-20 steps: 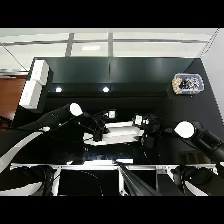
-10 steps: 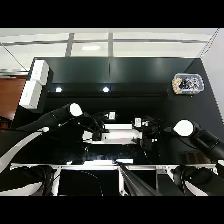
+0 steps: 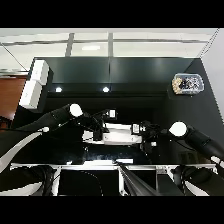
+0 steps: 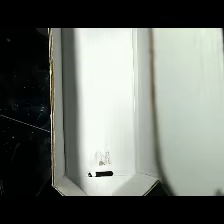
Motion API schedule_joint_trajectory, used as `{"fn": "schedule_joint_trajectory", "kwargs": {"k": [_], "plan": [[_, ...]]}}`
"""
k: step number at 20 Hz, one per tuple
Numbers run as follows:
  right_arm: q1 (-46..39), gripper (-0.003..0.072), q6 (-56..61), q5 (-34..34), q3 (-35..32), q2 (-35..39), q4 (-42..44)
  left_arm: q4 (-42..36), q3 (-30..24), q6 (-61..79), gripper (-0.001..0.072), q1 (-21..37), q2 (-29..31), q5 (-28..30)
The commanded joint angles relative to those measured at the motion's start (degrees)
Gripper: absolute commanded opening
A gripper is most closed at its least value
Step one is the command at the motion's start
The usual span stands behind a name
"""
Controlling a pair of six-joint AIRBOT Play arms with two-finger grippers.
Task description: Fold the box and place the chain.
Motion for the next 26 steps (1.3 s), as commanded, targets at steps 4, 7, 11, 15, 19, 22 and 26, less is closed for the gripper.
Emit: {"fn": "schedule_joint_trajectory", "kwargs": {"k": [4,7,11,15,19,22,26], "plan": [[0.3,0.0625,-5.5,-2.3,-0.4,-2.5,3.5,-0.1,0.0,-2.0,0.0025,0.1,0.0,0.1],[0.3,0.0625,-6.3,-3.1,-0.4,-3.2,3.5,-0.1,0.4,-2.0,0.0025,0.4,0.0,0.0],[0.3,0.0625,-6.4,-3.3,-0.4,-3.3,3.2,-0.2,1.1,-2.0,0.0025,0.4,0.0,0.2],[0.3,0.0625,-6.4,-4.4,-0.4,-3.3,2.8,-0.3,1.1,-2.0,0.0025,0.4,0.0,0.3],[0.5,0.0625,-6.4,-3.8,-0.3,-3.1,2.9,-0.2,1.1,-2.6,0.0025,0.4,0.0,0.3],[0.7,0.0628,-5.1,-2.9,0.5,-1.6,2.9,-0.3,1.1,-2.6,0.0025,0.5,0.0,0.1],[0.7,0.0628,-3.1,-1.7,0.7,-1.1,2.8,-0.4,1.1,-2.6,0.0025,0.9,0.0,0.2]]}}
